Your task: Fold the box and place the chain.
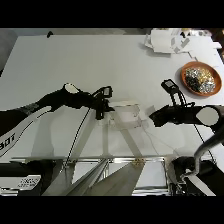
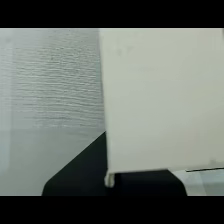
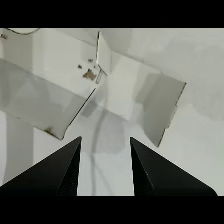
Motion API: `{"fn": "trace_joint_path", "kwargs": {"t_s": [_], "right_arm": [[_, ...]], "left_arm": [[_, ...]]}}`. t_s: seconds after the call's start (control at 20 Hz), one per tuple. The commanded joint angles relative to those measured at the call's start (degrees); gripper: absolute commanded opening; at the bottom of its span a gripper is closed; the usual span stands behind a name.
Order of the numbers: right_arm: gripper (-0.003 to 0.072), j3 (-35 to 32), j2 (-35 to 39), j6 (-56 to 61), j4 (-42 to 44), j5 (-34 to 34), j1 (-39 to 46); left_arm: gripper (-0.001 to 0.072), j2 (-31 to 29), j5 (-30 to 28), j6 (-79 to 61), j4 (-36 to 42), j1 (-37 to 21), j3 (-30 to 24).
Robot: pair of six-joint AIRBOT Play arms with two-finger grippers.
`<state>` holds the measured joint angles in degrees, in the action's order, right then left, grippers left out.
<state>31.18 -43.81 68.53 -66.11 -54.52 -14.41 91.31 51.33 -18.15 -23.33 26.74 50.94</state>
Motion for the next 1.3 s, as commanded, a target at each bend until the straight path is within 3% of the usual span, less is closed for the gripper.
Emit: {"fn": "trace_joint_path", "kwargs": {"t_s": [0.0, 0.8, 1.0, 1.2, 1.25], "right_arm": [[0.0338, 0.07, 0.04, 0.0, -0.13, 0.55, -0.04], [0.0339, 0.07, 0.04, -0.02, -0.13, 0.55, -0.04], [0.0339, 0.07, 0.04, -0.04, -0.13, 0.52, -0.04], [0.0339, 0.07, 0.04, -3.17, -0.07, -0.15, -0.04], [0.0339, 0.07, 0.04, -3.23, -0.07, -0.33, -0.04]], "left_arm": [[0.0008, 0.04, 0.98, -0.07, -1.4, 0.63, 0.02], [0.0016, 0.04, 0.98, 0.13, -3.72, 0.79, 0.02], [0.0098, -0.02, 0.76, 0.15, -3.65, 0.79, 0.02], [0.009, -0.02, 1.31, 0.13, -3.45, 0.79, 0.02], [0.0031, -0.02, 0.96, 0.13, -2.51, 0.79, 0.02]]}}
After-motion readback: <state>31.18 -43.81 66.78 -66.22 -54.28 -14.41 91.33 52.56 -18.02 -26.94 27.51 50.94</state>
